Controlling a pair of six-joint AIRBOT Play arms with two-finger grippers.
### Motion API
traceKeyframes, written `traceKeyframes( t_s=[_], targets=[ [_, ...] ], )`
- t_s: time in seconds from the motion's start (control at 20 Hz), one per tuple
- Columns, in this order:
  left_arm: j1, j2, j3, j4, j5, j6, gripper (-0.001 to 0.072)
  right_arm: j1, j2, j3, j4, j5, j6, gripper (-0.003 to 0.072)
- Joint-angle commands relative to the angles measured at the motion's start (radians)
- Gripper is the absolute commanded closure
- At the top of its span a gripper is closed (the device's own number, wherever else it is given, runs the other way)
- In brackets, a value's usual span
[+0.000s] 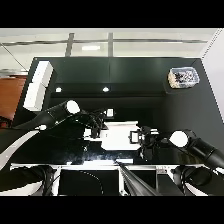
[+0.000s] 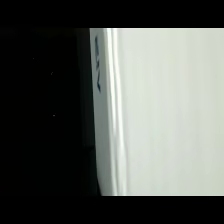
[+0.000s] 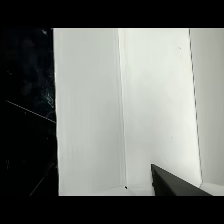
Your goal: Fold the box and place the chain.
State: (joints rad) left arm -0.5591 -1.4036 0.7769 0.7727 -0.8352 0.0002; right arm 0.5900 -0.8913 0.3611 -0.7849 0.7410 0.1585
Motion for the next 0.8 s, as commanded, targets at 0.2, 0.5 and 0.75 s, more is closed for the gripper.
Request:
traceKeyframes(
  t_s=[0.2,0.5,0.75],
  targets=[
    [0.000,0.001,0.000,0.000,0.001,0.000,0.0684,0.010,-0.004,0.001,-0.005,-0.067,0.050,-0.0016],
    [0.000,0.001,0.000,0.000,0.000,0.000,0.0683,-0.079,0.063,0.065,-0.139,-0.064,0.142,-0.0016],
    [0.000,0.001,0.000,0.000,0.000,0.000,0.0683,-0.118,0.064,0.074,-0.132,-0.071,0.137,-0.0016]
  ],
)
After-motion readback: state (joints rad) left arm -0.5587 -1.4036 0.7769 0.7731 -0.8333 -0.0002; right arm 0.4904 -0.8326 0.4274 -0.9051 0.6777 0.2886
